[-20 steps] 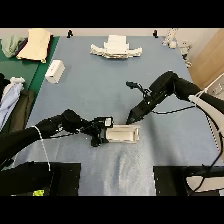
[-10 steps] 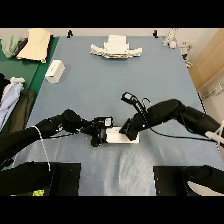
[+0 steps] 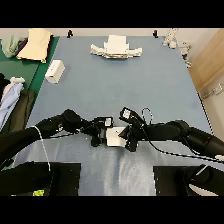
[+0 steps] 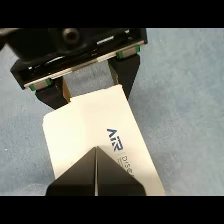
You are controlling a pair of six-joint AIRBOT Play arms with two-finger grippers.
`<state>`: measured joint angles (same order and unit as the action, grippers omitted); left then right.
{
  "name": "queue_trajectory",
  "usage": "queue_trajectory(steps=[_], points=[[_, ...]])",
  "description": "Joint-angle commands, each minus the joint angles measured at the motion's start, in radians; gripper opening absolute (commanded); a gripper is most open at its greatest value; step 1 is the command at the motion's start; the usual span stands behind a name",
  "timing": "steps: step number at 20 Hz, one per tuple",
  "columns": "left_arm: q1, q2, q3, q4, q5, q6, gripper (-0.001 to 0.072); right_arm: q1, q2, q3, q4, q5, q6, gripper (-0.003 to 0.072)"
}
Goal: Fold the box.
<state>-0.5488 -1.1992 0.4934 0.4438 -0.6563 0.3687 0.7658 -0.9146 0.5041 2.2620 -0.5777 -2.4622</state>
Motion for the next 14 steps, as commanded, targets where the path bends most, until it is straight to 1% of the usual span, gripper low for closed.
queue_trajectory(steps=[1,3,4,5,6,7,8,10,14], points=[[0.000,0.000,0.001,0.000,0.000,0.000,0.0496,0.016,0.025,-0.007,-0.022,0.027,-0.017,0.0082],[0.000,0.000,0.001,0.000,0.000,0.000,0.0496,0.016,0.032,-0.006,-0.022,0.018,-0.065,0.0135],[0.000,0.000,0.001,0.000,0.000,0.000,0.0496,0.016,0.033,-0.006,-0.022,0.018,-0.112,0.0311],[0.000,0.000,0.001,0.000,0.000,0.000,0.0496,0.016,0.033,-0.006,-0.022,0.016,-0.165,0.0375],[0.000,0.000,0.001,0.000,0.000,0.000,0.0495,0.016,0.033,-0.007,-0.021,0.016,-0.214,0.0375],[0.000,0.000,0.001,0.000,0.000,0.000,0.0496,0.016,0.033,-0.006,-0.021,0.016,-0.254,0.0393],[0.000,0.000,0.001,0.000,0.000,0.000,0.0496,0.022,0.032,-0.007,-0.023,0.016,-0.294,0.0490],[0.000,0.000,0.001,0.000,0.000,0.000,0.0496,0.034,0.028,-0.007,-0.026,0.016,-0.340,0.0495],[0.000,0.000,0.001,0.000,0.000,0.000,0.0496,0.039,-0.003,-0.007,-0.079,0.021,-0.348,0.0495]])
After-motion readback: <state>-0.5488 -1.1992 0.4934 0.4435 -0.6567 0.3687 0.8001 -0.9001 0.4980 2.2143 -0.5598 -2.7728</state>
